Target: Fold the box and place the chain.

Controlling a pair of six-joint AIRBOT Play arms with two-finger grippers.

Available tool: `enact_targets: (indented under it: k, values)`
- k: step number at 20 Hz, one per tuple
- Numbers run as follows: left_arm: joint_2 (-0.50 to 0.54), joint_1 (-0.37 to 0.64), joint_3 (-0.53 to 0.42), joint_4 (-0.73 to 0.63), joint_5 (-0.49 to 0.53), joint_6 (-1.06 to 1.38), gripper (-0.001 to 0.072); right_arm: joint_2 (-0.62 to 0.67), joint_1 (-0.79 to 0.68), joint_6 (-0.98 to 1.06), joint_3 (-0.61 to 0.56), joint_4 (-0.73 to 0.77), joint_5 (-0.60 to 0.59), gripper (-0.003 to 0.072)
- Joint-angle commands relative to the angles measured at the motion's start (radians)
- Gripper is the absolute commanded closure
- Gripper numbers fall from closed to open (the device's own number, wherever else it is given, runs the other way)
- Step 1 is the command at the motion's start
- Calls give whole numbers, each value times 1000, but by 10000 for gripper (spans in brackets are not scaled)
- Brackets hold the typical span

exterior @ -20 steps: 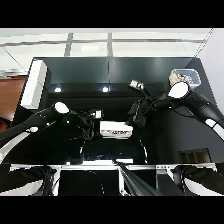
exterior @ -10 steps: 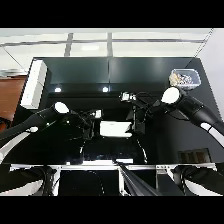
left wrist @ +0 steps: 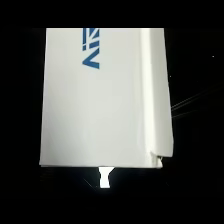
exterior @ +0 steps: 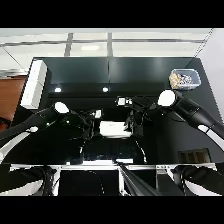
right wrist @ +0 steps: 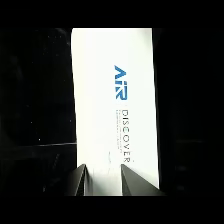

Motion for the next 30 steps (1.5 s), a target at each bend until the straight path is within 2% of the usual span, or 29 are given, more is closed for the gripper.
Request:
enact_targets:
  k: [1,23,25,30]
  values:
    - [0,-1,1,0,-2,0,378,0,3,24,0,-2,-13,449]
    - [0,-1,1,0,-2,0,378,3,3,93,14,-5,-30,450]
    - [0,-1,1,0,-3,0,378,2,3,92,14,-5,-31,673]
    - [0,-1,1,0,-3,0,378,2,3,92,14,-9,-21,657]
